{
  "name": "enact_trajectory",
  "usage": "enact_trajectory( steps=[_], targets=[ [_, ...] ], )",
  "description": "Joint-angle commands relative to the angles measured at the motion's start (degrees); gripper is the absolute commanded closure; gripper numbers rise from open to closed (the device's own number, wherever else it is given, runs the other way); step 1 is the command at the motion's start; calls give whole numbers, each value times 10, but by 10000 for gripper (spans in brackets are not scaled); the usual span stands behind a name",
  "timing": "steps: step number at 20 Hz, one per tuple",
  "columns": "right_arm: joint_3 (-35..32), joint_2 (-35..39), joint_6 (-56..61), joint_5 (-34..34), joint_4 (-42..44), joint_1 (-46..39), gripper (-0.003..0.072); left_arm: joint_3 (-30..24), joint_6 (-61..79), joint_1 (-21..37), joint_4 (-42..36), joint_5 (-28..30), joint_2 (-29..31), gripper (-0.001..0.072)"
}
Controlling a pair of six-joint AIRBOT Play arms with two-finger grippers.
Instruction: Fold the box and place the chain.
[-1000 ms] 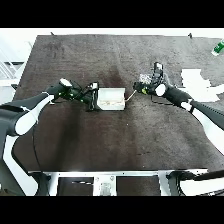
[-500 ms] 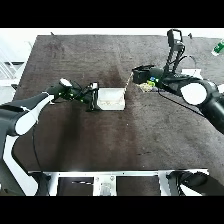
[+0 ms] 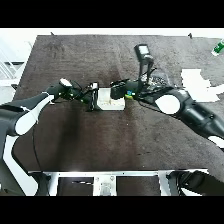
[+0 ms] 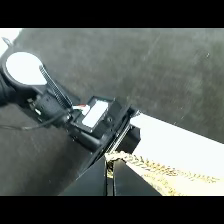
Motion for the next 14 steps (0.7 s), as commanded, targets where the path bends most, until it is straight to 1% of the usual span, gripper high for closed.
enact_trajectory(
  steps=[1,4,5,6,7,8,10,12,14],
  targets=[
    [0,-59,13,-17,1,10,676,0,0,0,0,0,0,93],
    [0,-111,15,-18,0,10,675,0,0,0,0,0,0,93],
    [0,-123,15,-18,-12,7,660,0,0,0,0,0,0,93],
    [0,-129,15,-18,-20,2,547,0,0,0,0,0,0,93],
    [0,-130,15,-18,-28,-7,401,0,0,0,0,0,0,93],
    [0,-129,15,-18,-35,-19,328,0,0,0,0,0,0,93],
    [0,-123,15,-12,-37,-49,325,0,0,0,0,0,0,93],
    [-3,-107,15,19,-38,-87,325,0,0,0,0,0,0,93],
    [-25,-89,15,34,-38,-132,324,0,0,0,0,0,0,93]
  ],
)
